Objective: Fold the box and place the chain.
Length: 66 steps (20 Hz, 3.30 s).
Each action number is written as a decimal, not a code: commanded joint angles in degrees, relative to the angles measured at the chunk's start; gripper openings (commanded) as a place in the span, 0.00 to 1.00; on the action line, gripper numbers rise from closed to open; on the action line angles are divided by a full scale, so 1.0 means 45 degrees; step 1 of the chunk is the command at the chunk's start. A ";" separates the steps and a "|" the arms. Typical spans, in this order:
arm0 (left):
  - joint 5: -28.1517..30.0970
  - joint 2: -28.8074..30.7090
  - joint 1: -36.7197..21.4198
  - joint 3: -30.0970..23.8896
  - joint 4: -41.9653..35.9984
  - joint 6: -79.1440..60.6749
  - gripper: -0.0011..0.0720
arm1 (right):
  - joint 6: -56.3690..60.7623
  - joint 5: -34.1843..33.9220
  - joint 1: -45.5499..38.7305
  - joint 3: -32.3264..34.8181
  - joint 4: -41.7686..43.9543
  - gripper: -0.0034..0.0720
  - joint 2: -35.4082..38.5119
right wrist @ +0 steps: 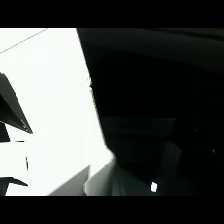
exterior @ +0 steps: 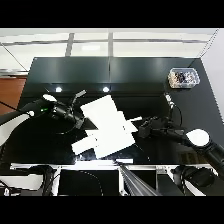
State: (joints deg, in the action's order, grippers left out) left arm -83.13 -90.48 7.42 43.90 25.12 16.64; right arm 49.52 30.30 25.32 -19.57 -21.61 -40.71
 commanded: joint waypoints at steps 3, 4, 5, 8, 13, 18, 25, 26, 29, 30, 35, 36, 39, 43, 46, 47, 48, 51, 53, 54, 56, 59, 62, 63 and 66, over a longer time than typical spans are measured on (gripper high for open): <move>-0.0233 -0.0010 0.0010 0.0034 -0.0131 -0.0160 0.05 | 0.0126 0.0704 -0.1987 -0.0918 -0.1035 0.88 0.0053; -0.0126 0.0019 0.0044 0.0034 -0.0117 -0.0165 0.05 | 0.0126 0.1554 -0.2662 -0.1341 -0.1962 0.88 0.0053; 0.0185 0.0102 0.0146 0.0034 -0.0015 -0.0160 0.05 | 0.0102 0.2608 -0.3317 -0.1817 -0.3220 0.88 0.0049; 0.1243 0.0563 0.1137 0.0034 0.0432 -0.0641 0.05 | -0.0325 0.4974 -0.4138 -0.2569 -0.7208 0.88 0.0053; 0.5236 0.2113 0.3410 0.0034 0.1117 -0.4303 0.05 | -0.2152 0.6188 -0.4133 -0.2424 -0.9136 0.88 0.0044; 0.7519 0.2312 0.4736 0.0034 0.3075 -0.5333 0.05 | -0.5139 0.5654 -0.2977 -0.1418 -0.8043 0.88 0.0034; 0.7461 0.2307 0.4813 0.0019 0.3886 -0.5314 0.05 | -0.5790 0.3657 -0.0277 0.0189 -0.7650 0.88 0.0010; 0.7456 0.2307 0.4813 0.0019 0.3886 -0.5314 0.05 | -0.5790 0.3565 0.0015 0.0277 -0.7495 0.88 -0.0034; 0.7456 0.2307 0.4813 0.0019 0.3881 -0.5275 0.06 | -0.6149 0.3410 0.0826 0.0374 -0.7072 0.88 -0.0364; 0.7456 0.2307 0.4813 0.0019 0.3881 -0.5275 0.05 | -0.6392 0.3385 0.1069 0.0374 -0.6761 0.88 -0.0563; 0.7451 0.2307 0.4813 0.0019 0.3881 -0.5280 0.06 | -0.7504 0.1472 0.2288 0.0374 -0.5231 0.88 -0.1443; 0.7446 0.2307 0.4813 0.0019 0.3881 -0.5275 0.06 | -0.7524 0.1064 0.2487 0.0374 -0.5110 0.88 -0.1559; 0.7456 0.2307 0.4813 0.0019 0.3886 -0.5280 0.06 | -0.7951 0.0889 0.3113 0.0374 -0.5260 0.88 -0.1996; 0.7456 0.2307 0.4813 0.0019 0.3881 -0.5275 0.06 | -0.8116 0.0359 0.3915 0.0374 -0.5187 0.88 -0.2341; 0.7446 0.2307 0.4813 0.0019 0.3876 -0.5280 0.06 | -0.8102 -0.0840 0.4269 0.0374 -0.4838 0.88 -0.2346; 0.7431 0.2307 0.4813 0.0019 0.3876 -0.5275 0.05 | -0.8004 -0.1127 0.4269 0.0369 -0.4745 0.88 -0.2346; 0.7417 0.2307 0.4813 0.0019 0.3876 -0.5275 0.05 | -0.7524 -0.1379 0.4260 0.0359 -0.4775 0.88 -0.2341; 0.7412 0.2307 0.4813 0.0024 0.3876 -0.5275 0.06 | -0.6849 -0.1005 0.4041 -0.0189 -0.4857 0.88 -0.2322; 0.7354 0.2312 0.4813 0.0024 0.3876 -0.5275 0.06 | -0.6703 -0.0355 0.3643 -0.0641 -0.5586 0.88 -0.2312; 0.7339 0.2312 0.4813 0.0024 0.3876 -0.5275 0.06 | -0.6416 -0.0175 0.3313 -0.0806 -0.6144 0.88 -0.2312; 0.7373 0.2312 0.4813 0.0024 0.3881 -0.5275 0.06 | -0.6450 -0.0107 0.2657 -0.0952 -0.6339 0.88 -0.2312; 0.7339 0.2312 0.4813 0.0024 0.3832 -0.5270 0.06 | -0.6727 -0.0151 0.2157 -0.1141 -0.6358 0.88 -0.2312; 0.7339 0.2312 0.4813 0.0024 0.3827 -0.5270 0.06 | -0.6722 -0.0194 0.1860 -0.1180 -0.6353 0.88 -0.2312; 0.7339 0.2312 0.4818 0.0024 0.3827 -0.5270 0.06 | -0.6727 -0.0180 0.1802 -0.1180 -0.6358 0.88 -0.2312; 0.7344 0.2312 0.4813 0.0024 0.3657 -0.5275 0.06 | -0.6776 0.0219 0.1778 -0.1180 -0.6110 0.88 -0.2317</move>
State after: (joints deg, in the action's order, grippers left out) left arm -49.93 -80.12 29.06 44.01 42.33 -7.01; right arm 19.33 29.85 33.87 -24.73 -49.84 -51.16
